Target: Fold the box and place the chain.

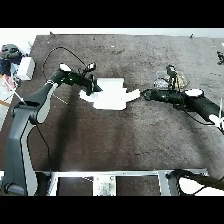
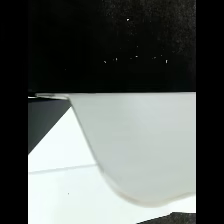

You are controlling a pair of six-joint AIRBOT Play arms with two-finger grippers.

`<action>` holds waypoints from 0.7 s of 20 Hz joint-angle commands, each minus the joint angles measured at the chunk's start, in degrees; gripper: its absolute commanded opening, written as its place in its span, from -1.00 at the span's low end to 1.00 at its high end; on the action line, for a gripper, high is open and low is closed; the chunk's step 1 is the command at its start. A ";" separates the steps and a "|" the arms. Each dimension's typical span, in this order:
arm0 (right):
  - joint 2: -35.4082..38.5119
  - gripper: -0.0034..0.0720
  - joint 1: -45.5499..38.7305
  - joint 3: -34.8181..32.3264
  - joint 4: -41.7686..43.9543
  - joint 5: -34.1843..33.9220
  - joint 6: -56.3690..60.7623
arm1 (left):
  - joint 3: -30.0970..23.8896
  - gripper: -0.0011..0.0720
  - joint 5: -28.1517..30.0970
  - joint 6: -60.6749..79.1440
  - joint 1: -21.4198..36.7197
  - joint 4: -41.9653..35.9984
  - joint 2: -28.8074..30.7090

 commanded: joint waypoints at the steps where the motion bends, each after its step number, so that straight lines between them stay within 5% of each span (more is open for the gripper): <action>1: 0.04 0.01 0.04 0.04 -0.50 -0.42 -1.55 | 0.00 -0.94 0.61 0.09 0.02 0.35 0.00; 7: 0.00 0.01 0.09 0.07 -0.48 -0.39 -3.37 | -0.02 -0.94 0.87 0.09 0.13 0.50 -0.02; 14: 0.00 0.02 1.40 0.07 6.19 9.07 -27.28 | -0.15 -0.94 1.05 0.07 0.13 0.85 -0.02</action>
